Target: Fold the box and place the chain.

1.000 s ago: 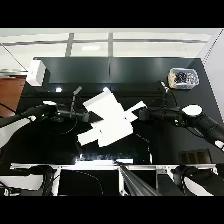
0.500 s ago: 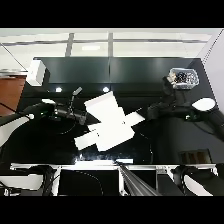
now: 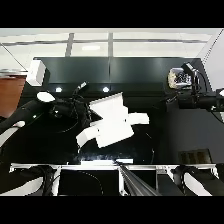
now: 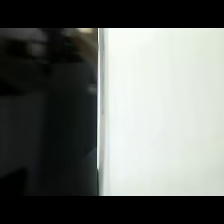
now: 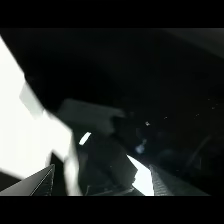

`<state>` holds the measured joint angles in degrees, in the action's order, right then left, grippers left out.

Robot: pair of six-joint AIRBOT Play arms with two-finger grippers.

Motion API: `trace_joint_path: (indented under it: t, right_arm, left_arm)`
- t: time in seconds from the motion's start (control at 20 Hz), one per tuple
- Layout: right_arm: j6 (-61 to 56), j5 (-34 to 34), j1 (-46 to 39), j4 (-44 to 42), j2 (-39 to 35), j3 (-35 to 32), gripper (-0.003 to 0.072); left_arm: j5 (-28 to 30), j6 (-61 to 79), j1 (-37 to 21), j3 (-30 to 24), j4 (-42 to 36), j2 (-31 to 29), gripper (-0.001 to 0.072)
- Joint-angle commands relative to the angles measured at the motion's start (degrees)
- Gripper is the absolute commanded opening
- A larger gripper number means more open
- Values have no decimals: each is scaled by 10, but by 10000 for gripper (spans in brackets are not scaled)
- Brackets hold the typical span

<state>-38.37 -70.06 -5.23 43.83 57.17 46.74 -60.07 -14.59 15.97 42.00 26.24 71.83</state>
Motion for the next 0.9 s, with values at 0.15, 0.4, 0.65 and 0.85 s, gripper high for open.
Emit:
trace_joint_path:
  t: [0.15,0.4,0.65,0.85]
  right_arm:
    - [64,7,100,5,-1,-16,708]
    - [180,134,227,9,-1,-73,708]
    - [243,215,286,19,0,-99,708]
    - [254,214,286,64,1,-114,709]
  left_arm:
    - [48,40,56,-11,203,-59,25]
    - [199,168,88,-72,84,-53,25]
    - [190,189,90,-83,81,-8,25]
    - [189,228,91,-82,77,1,25]
